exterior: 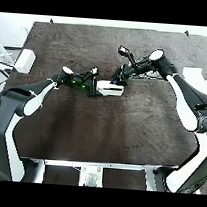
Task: Fold the box and place the chain.
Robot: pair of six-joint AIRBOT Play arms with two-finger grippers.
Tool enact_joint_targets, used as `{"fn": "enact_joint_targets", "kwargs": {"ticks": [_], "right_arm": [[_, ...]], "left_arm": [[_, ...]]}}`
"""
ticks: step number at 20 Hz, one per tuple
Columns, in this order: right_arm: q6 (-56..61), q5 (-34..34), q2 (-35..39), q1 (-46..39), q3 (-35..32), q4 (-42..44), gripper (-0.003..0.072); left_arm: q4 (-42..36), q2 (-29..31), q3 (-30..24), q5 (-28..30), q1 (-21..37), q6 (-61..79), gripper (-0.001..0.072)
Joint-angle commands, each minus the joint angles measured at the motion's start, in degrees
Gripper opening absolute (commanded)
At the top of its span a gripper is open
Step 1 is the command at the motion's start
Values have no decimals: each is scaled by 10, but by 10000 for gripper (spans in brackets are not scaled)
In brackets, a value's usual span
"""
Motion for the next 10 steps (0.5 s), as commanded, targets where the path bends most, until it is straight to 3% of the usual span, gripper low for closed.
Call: {"fn": "enact_joint_targets", "kwargs": {"ticks": [1,10], "right_arm": [[-8,-15,-6,6,0,-11,452],[-19,-40,-6,9,17,-28,419]], "left_arm": [[0,0,0,0,0,0,350],[0,0,0,0,0,0,350]]}}
